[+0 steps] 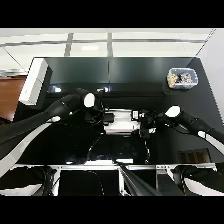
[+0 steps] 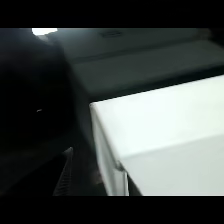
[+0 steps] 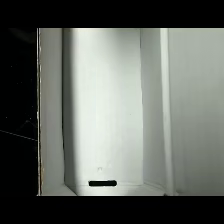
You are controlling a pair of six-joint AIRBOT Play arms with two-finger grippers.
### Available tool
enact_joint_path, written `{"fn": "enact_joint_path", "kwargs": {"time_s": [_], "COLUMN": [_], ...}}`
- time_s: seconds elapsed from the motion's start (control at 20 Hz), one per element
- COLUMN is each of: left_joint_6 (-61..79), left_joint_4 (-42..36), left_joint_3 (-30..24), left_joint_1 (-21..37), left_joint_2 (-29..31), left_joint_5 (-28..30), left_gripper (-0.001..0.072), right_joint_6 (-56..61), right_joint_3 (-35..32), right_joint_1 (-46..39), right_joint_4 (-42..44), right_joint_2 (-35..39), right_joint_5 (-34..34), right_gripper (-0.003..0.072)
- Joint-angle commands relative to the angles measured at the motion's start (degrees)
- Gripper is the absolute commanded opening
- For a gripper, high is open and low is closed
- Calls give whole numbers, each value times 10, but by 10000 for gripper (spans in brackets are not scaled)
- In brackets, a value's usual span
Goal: Fold the box and place the chain.
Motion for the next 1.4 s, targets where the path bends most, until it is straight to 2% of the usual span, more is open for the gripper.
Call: {"fn": "enact_joint_path", "kwargs": {"time_s": [0.0, 0.05, 0.4, 0.9, 0.95, 1.0, 1.05, 1.1, 1.25, 1.3, 1.35], "left_joint_6": [-85, -97, -201, -208, -208, -208, -208, -208, -208, -208, -209], "left_joint_4": [80, 81, 105, 86, 86, 86, 85, 85, 81, 79, 81], "left_joint_3": [36, 42, 111, 115, 115, 115, 115, 115, 115, 115, 115], "left_joint_1": [-30, -35, -77, -80, -80, -80, -80, -80, -76, -74, -72], "left_joint_2": [-19, -28, -80, -89, -89, -89, -89, -89, -89, -88, -86], "left_joint_5": [-61, -68, -92, -105, -105, -105, -105, -105, -106, -106, -106], "left_gripper": [386, 357, 357, 352, 260, 135, 63, 30, 36, 146, 337], "right_joint_6": [0, 0, 0, 0, 0, 0, 0, 0, 0, 0, 0], "right_joint_3": [0, 0, 0, 0, 0, 0, 0, 0, 0, 0, 0], "right_joint_1": [0, 0, 0, 0, 0, 0, 0, 0, 0, 0, 0], "right_joint_4": [0, 0, 0, 0, 0, 0, 0, 0, 0, 0, 0], "right_joint_2": [0, 0, 0, 0, 0, 0, 0, 0, 0, 0, 0], "right_joint_5": [-1, -1, -1, -1, -1, -1, -1, -1, -1, -1, -1], "right_gripper": [135, 135, 135, 135, 135, 135, 135, 134, 135, 135, 134]}}
